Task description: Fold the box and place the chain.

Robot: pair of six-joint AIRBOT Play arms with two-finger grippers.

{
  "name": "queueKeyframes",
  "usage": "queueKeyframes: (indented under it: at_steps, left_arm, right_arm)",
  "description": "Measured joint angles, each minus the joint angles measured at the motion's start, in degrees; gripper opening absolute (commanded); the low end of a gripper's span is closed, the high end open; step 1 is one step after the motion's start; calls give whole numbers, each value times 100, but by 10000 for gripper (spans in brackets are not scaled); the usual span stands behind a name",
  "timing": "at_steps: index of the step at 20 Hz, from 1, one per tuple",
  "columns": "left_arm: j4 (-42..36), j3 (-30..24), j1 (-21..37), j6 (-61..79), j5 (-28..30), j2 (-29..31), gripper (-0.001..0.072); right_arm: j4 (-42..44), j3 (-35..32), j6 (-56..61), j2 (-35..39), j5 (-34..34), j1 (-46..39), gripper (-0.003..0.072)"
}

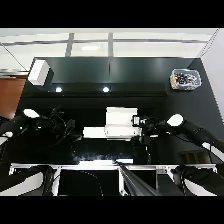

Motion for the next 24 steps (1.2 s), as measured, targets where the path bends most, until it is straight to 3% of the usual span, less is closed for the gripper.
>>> queueKeyframes:
  at_steps: [11,17,24]
  left_arm:
    - [-1491,-76,-955,1097,466,-31,22]
    - [-1674,79,-1405,1281,549,-31,21]
    - [-1716,391,-1506,1491,459,-31,22]
  right_arm:
    - [-2,0,2,0,0,0,473]
    - [0,0,2,0,0,0,473]
    - [0,0,2,0,0,0,473]
